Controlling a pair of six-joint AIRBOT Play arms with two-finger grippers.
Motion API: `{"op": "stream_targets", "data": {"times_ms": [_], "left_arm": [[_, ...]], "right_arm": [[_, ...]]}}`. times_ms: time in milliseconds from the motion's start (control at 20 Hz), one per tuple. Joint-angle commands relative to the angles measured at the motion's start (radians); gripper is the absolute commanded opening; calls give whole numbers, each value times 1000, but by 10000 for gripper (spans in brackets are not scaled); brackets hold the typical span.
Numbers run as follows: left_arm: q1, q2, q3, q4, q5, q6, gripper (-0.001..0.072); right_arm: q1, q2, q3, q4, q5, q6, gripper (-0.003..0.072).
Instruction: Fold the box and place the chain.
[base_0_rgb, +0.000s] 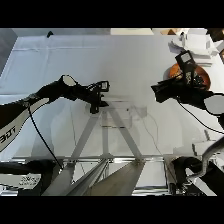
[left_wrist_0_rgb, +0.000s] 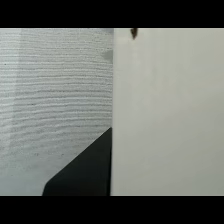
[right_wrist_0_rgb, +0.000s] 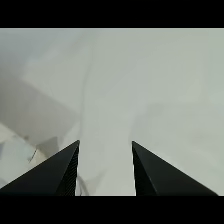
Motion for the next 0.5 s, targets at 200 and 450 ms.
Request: {"op": "stream_targets", "data": {"times_ms": [200,450], "left_arm": [[-1,0,0,0,0,0,7],[-1,0,0,0,0,0,7]], "right_arm": [[1,1,0,173,309,-456,341],[1,0,0,179,401,-763,572]]}}
